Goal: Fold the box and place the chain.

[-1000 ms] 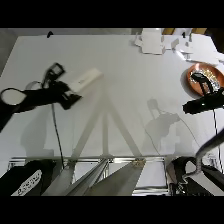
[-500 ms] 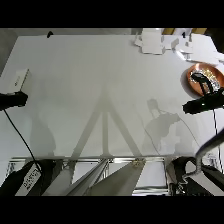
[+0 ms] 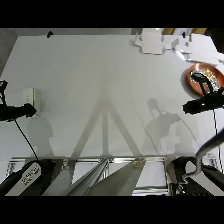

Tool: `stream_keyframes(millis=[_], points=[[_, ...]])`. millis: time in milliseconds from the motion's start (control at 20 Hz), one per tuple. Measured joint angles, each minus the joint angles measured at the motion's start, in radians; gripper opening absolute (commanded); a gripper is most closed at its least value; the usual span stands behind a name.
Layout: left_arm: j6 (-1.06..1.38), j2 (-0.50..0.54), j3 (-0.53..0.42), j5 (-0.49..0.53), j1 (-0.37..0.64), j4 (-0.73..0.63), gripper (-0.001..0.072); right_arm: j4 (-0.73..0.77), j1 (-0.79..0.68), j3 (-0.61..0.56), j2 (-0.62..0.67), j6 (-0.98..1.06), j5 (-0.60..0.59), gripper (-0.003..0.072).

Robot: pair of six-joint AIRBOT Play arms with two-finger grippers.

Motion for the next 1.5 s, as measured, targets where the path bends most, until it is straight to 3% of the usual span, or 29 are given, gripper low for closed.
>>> stream_keyframes(millis=[250, 800, 1050, 1500], points=[[-0.003, 0.072, 0.0, -0.01, 0.001, 0.002, 0.0693, 0.0, 0.0, 0.0, 0.0, 0.0, 0.0, 0.0021], [-0.005, 0.525, 0.0, -0.107, 0.0, -0.004, 0.0692, 0.0, 0.0, 0.0, 0.0, 0.0, 0.0, 0.0021], [-0.023, 0.581, -0.005, -0.15, -0.032, -0.001, 0.0692, 0.0, 0.0, 0.0, 0.0, 0.0, 0.0, 0.0021], [-0.029, 0.594, -0.008, -0.155, -0.072, 0.003, 0.0692, 0.0, 0.0, 0.0, 0.0, 0.0, 0.0, 0.0021]])
